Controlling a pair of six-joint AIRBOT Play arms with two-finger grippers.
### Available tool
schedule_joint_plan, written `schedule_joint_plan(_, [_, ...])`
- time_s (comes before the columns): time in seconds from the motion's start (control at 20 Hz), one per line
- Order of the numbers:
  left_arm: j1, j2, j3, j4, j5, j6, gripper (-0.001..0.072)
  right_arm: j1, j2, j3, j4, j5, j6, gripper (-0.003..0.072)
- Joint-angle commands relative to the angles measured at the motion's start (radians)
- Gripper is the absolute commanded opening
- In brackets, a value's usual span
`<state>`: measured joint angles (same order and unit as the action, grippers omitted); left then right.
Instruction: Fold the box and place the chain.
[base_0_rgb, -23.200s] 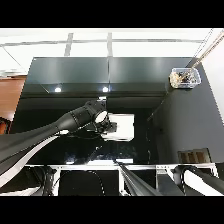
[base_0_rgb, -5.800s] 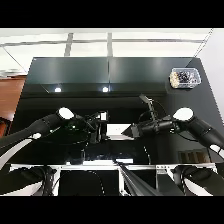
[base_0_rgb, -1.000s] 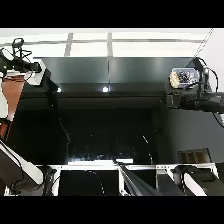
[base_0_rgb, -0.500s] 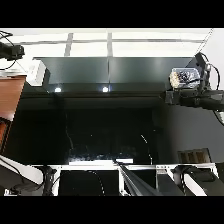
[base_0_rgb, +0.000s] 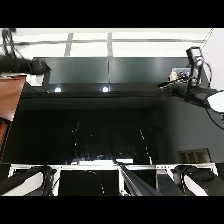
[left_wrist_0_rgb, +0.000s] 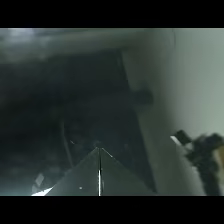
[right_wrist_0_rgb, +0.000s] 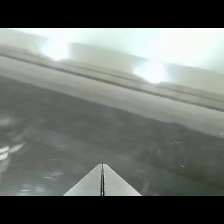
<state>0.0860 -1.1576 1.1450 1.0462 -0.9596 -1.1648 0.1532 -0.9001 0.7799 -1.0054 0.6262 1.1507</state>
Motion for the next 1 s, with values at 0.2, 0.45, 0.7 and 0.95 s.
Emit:
schedule_joint_plan(0.2, [-0.102, 0.364, -0.575, -0.002, 0.464, 0.039, 0.0027, 0.011, -0.196, -0.075, -0.142, -0.190, -0.007, 0.0019])
schedule_joint_plan(0.45, [-0.102, 0.364, -0.575, -0.008, 0.452, 0.034, 0.0027, 0.011, -0.196, -0.075, -0.153, -0.184, -0.007, 0.0019])
schedule_joint_plan(0.7, [-0.102, 0.364, -0.575, -0.008, 0.454, 0.034, 0.0026, 0.011, -0.196, -0.075, -0.153, -0.183, -0.007, 0.0019])
schedule_joint_plan(0.95, [-0.102, 0.364, -0.575, -0.008, 0.454, 0.034, 0.0027, 0.011, -0.196, -0.075, -0.153, -0.183, -0.007, 0.0019])
